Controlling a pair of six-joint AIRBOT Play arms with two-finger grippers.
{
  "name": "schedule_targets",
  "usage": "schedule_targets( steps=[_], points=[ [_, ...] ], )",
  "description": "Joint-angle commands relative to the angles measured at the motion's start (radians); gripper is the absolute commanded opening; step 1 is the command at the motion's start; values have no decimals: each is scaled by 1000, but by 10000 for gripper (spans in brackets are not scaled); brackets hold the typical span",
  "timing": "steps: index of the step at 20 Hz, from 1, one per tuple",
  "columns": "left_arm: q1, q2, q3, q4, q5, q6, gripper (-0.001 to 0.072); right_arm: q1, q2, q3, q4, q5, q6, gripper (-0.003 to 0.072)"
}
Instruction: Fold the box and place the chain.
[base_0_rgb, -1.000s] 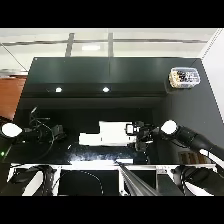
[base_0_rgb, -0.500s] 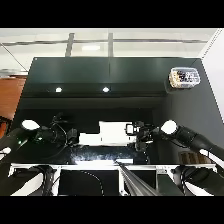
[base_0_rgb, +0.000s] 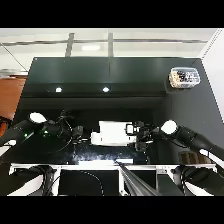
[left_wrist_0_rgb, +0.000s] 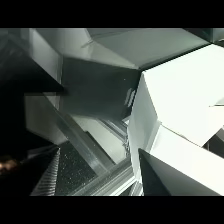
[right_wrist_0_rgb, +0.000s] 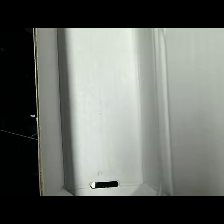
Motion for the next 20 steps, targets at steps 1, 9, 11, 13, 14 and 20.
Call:
schedule_targets(
  steps=[1,9,11,13,14,20],
  points=[
    [-7,-1,42,-24,-66,39,578,1,-1,0,0,0,0,469],
    [-125,2,68,-126,37,107,708,1,-1,0,0,0,0,469],
    [-217,22,68,-93,156,30,705,1,-1,0,0,0,0,469],
    [-309,55,68,-8,283,-101,704,1,-1,0,0,0,0,469],
    [-344,70,68,23,322,-161,704,1,-1,0,0,0,0,468],
    [-530,101,122,289,402,-491,699,1,-1,0,0,0,0,469]
  ],
)
